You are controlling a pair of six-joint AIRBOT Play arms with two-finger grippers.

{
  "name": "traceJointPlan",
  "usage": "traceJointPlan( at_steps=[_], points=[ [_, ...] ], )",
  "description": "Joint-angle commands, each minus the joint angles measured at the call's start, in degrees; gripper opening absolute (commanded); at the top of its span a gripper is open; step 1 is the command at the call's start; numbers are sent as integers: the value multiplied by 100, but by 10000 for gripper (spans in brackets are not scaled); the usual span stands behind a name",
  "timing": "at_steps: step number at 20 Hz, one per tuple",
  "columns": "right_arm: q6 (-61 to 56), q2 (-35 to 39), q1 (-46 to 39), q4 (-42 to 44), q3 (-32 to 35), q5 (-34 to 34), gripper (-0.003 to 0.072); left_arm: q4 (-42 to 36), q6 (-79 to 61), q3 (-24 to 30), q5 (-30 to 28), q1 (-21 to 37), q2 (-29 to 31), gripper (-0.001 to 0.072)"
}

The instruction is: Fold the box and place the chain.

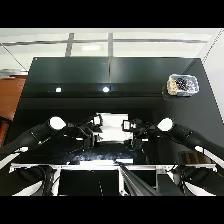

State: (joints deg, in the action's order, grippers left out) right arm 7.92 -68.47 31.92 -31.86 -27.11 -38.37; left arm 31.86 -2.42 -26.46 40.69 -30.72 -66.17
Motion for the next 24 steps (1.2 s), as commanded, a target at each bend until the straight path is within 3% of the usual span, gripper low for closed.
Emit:
traceJointPlan(
  at_steps=[1,2,4,5,7,8,11,15,20,22,24],
  points=[
    [-9,-2,0,4,0,2,532,111,-20,-2,50,-9,-2,323],
    [-11,-2,0,4,0,2,532,111,-20,-2,46,-9,-2,236],
    [-11,-2,0,4,2,2,532,109,-20,-2,26,-9,-2,389],
    [-11,-2,0,4,0,2,532,114,-20,-4,28,7,2,374],
    [-13,-2,0,7,0,4,532,205,46,-13,48,122,160,63],
    [-13,-2,0,7,2,4,532,348,273,-13,48,247,323,38],
    [-13,-2,0,7,2,4,532,933,1141,-13,540,866,1016,31],
    [-15,-2,0,7,0,4,532,1580,2999,-2,1478,2312,1829,32],
    [-13,-2,0,4,0,4,532,2124,5855,20,1895,4081,1556,32],
    [-13,-2,0,7,0,4,532,2103,7316,162,1803,4402,1241,33],
    [-13,-2,0,4,0,4,532,1816,7611,289,1845,4439,780,33]
  ],
)
